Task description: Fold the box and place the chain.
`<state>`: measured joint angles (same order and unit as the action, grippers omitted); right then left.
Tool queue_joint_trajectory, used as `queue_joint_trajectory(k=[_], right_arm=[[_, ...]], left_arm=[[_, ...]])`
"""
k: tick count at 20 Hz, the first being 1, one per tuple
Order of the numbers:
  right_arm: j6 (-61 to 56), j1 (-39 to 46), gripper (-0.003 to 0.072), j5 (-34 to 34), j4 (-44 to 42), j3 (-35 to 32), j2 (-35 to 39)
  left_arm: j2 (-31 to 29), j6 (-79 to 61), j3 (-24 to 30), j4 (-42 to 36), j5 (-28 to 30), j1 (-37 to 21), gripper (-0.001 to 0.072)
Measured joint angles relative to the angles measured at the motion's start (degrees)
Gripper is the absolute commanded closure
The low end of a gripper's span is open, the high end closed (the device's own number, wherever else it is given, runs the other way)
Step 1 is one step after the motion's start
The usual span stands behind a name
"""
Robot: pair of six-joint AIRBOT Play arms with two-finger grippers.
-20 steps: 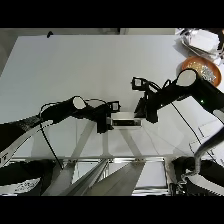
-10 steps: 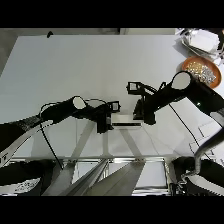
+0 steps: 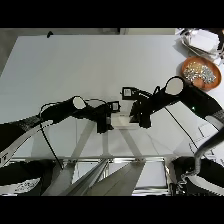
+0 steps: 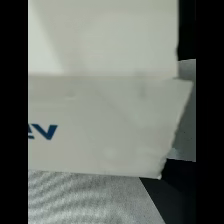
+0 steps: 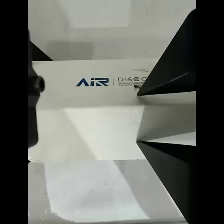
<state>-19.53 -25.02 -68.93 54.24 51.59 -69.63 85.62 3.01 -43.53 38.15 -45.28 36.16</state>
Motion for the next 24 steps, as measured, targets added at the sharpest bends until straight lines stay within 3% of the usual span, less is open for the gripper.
queue_joint_trajectory(k=[9,17,24], right_arm=[[-1.97,-0.72,0.0352,4.26,1.9,-0.31,-0.61],[-4.13,-1.75,0.0464,6.43,5.53,-0.5,-0.83],[-4.52,-2.01,0.0465,6.75,5.95,-0.61,-0.83]], left_arm=[[0.0,0.04,0.0,-0.02,0.0,0.0,0.0394],[0.0,0.11,0.0,-0.09,0.0,0.0,0.0394],[0.0,0.09,0.0,-0.09,0.0,0.0,0.0394]])
